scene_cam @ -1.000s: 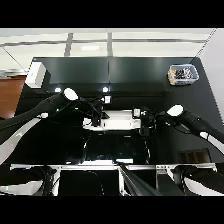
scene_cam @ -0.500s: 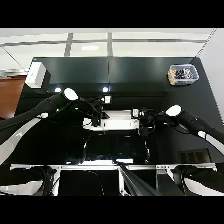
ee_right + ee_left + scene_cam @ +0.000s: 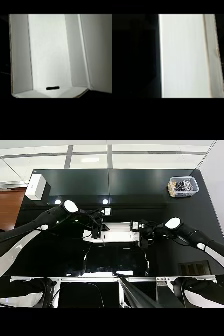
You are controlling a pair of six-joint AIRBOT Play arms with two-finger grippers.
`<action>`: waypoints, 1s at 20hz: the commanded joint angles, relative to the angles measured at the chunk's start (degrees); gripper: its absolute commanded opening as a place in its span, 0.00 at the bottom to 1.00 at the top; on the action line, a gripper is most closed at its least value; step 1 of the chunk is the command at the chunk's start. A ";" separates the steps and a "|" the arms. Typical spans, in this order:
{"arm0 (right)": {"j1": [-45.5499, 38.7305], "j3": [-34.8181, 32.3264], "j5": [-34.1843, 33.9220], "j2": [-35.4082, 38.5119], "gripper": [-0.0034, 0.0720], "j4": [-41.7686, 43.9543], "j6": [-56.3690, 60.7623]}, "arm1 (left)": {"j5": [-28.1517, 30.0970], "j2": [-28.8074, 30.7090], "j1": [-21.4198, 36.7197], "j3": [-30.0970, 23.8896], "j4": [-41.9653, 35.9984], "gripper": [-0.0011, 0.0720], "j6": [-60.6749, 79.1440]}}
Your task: Fold the box and place the chain.
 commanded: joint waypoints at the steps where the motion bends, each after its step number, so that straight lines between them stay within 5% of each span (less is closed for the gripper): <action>1: 0.13 0.04 0.13 -0.02 0.99 -0.28 -0.35 | 0.02 -0.04 0.00 0.04 0.00 0.05 0.02; 20: 1.77 0.90 -0.66 -0.96 0.99 -3.30 1.99 | 0.02 -0.04 0.00 0.04 -0.02 0.05 0.02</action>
